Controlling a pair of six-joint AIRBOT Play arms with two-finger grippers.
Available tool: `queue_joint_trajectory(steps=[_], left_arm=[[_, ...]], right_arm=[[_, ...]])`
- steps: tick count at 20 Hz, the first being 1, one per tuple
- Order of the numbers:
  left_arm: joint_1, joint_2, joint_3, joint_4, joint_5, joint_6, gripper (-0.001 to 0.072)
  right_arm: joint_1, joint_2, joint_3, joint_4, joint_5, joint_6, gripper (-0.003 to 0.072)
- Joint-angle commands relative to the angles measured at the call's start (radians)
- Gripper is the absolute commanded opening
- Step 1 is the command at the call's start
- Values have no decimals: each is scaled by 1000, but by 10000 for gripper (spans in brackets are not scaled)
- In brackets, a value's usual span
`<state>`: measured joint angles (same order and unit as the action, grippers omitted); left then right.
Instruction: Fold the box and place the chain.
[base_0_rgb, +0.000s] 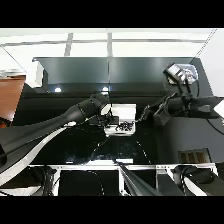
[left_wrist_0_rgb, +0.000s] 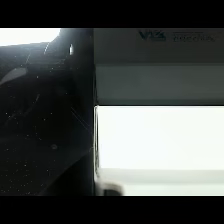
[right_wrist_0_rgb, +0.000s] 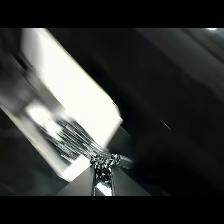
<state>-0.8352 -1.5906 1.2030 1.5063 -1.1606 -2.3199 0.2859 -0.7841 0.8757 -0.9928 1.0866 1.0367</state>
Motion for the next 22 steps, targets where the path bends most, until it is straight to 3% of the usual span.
queue_joint_trajectory(steps=[1,4,7,11,13,22], left_arm=[[0,0,0,0,0,0,30],[0,0,0,0,0,0,30],[0,0,0,0,0,0,30],[0,0,0,0,1,0,30],[0,0,0,0,1,0,30],[1,0,0,5,1,2,30]], right_arm=[[-3,8,74,267,-24,52,16],[-2,4,73,384,-93,40,16],[-2,-21,48,383,-71,43,16],[-2,-51,-69,324,-74,63,25],[-3,-59,-120,322,-74,63,315],[-124,-58,-114,142,-59,63,315]])
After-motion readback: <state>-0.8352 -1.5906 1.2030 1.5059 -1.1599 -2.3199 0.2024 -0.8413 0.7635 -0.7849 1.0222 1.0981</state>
